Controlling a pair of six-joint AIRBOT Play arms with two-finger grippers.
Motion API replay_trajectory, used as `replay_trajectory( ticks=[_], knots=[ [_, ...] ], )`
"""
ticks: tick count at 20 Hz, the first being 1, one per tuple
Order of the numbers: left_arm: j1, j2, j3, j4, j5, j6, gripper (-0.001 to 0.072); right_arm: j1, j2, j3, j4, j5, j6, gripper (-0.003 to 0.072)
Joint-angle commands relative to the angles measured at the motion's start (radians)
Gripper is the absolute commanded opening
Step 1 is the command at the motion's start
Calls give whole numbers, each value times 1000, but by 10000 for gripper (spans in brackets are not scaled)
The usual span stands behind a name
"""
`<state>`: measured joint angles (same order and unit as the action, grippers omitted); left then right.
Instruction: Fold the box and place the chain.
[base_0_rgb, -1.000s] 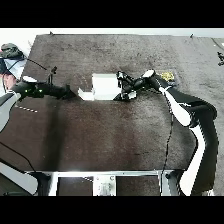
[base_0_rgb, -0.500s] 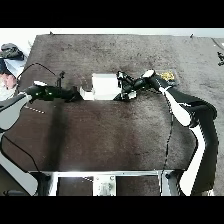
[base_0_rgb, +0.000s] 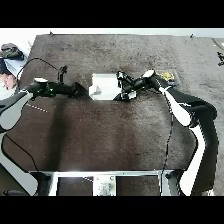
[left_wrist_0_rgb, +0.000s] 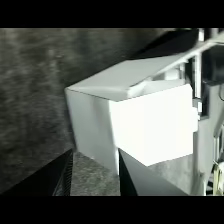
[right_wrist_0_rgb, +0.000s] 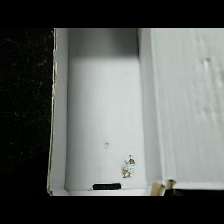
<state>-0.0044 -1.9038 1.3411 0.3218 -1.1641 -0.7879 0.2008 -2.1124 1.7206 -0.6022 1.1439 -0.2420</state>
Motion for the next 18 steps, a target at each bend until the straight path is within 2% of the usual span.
replay_trajectory(
  ticks=[1,10,15,18],
  knots=[
    [-4,3,16,-36,-33,11,307,0,0,1,0,0,0,472],
    [-56,5,32,3,49,-44,308,-1,0,1,0,0,0,472],
    [-118,6,153,230,59,-271,308,0,0,1,0,0,0,472],
    [-156,5,208,322,76,-378,308,0,0,1,0,0,0,472]
  ],
)
